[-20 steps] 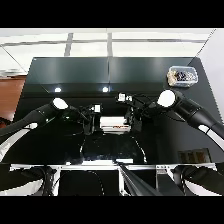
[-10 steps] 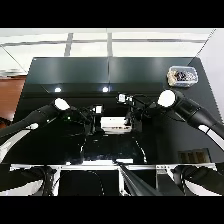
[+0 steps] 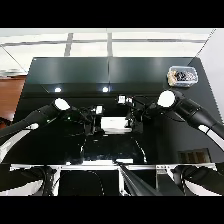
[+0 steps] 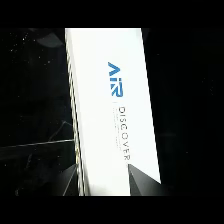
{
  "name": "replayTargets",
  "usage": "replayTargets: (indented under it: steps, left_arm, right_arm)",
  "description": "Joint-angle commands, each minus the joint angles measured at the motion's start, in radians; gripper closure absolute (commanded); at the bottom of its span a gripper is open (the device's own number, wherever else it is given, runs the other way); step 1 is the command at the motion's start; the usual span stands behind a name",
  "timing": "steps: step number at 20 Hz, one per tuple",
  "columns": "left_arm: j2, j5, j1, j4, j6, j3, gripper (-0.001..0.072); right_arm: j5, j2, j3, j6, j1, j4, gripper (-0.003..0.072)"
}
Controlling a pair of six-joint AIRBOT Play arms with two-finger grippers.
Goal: Fold the box and place the chain.
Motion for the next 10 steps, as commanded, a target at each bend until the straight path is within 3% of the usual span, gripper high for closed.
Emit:
replayTargets:
  steps: [1,10]
  left_arm:
    - [-0.001,0.001,0.000,0.001,-0.001,-0.001,0.0243]
    - [-0.001,0.001,0.000,0.001,-0.001,-0.001,0.0243]
  right_arm:
    - [0.005,0.000,0.000,0.003,0.001,-0.003,0.0297]
    - [0.008,0.000,-0.001,0.003,0.001,-0.023,0.0315]
